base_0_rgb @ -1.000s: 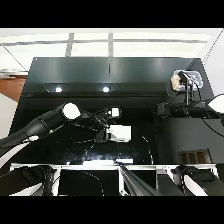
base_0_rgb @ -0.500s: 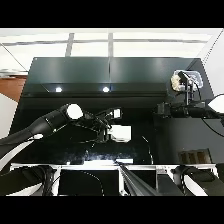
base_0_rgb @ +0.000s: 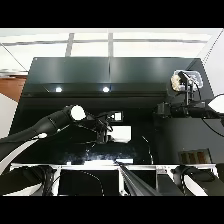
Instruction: Fold the box and place the chain.
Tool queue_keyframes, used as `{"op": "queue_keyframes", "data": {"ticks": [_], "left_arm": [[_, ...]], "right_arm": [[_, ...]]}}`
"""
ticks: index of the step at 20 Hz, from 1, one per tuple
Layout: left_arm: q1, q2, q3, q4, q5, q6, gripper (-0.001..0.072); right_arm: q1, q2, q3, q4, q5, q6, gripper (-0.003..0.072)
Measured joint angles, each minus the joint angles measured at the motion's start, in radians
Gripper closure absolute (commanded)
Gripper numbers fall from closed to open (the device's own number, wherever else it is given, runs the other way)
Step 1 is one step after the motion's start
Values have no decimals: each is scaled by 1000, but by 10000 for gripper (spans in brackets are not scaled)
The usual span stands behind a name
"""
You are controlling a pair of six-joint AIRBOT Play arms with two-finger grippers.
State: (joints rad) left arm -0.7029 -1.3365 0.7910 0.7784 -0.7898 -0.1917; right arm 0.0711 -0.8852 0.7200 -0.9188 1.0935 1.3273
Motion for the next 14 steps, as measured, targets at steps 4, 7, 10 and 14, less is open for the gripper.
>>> {"op": "queue_keyframes", "data": {"ticks": [4, 7, 10, 14], "left_arm": [[-24, -31, 0, 16, 76, 0, 308], [-19, -34, 2, 31, 98, -19, 359], [65, -12, 22, 94, 104, -94, 358], [313, 8, 98, 183, 101, -253, 356]], "right_arm": [[0, 0, 0, 0, -8, 0, 644], [-1, 0, 0, 0, -13, 0, 644], [-1, 0, 0, 1, -17, 0, 644], [-1, 0, 0, 1, -20, 4, 644]]}}
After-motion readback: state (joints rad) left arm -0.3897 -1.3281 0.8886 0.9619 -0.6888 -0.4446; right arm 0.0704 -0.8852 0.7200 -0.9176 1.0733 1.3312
